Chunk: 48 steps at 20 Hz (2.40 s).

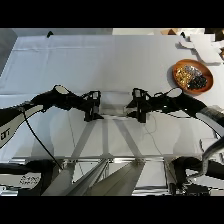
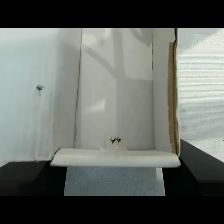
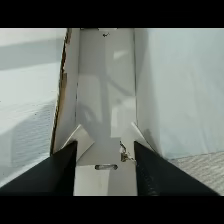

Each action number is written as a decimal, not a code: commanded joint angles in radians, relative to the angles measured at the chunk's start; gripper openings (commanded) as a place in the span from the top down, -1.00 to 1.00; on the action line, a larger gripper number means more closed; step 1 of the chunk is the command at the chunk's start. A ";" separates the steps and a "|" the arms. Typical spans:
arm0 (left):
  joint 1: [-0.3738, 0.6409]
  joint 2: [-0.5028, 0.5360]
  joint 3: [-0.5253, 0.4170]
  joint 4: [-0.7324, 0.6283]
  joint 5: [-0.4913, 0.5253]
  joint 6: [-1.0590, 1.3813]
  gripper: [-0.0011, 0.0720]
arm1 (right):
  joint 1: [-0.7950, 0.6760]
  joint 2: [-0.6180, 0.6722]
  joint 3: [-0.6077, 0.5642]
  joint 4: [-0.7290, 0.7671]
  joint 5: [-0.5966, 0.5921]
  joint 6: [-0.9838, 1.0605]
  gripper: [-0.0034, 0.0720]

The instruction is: Fold the box and place the chain.

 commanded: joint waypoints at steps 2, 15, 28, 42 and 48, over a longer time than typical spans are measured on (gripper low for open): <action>0.000 0.000 0.000 0.000 0.001 0.000 -0.13 | 0.000 0.037 0.001 -0.084 0.014 0.060 0.53; 0.000 0.000 0.000 0.000 0.000 0.000 -0.13 | -0.161 0.410 0.000 -0.483 0.131 0.969 0.88; 0.000 0.000 0.000 0.000 0.001 0.000 -0.13 | -0.349 0.100 -0.014 -0.520 0.194 1.471 0.90; 0.000 0.000 0.000 0.000 0.000 0.000 -0.13 | -0.143 -0.009 -0.014 -0.189 0.134 1.365 0.90; 0.000 0.000 0.000 0.000 0.001 0.000 -0.13 | -0.100 -0.008 -0.013 -0.035 0.130 1.385 0.52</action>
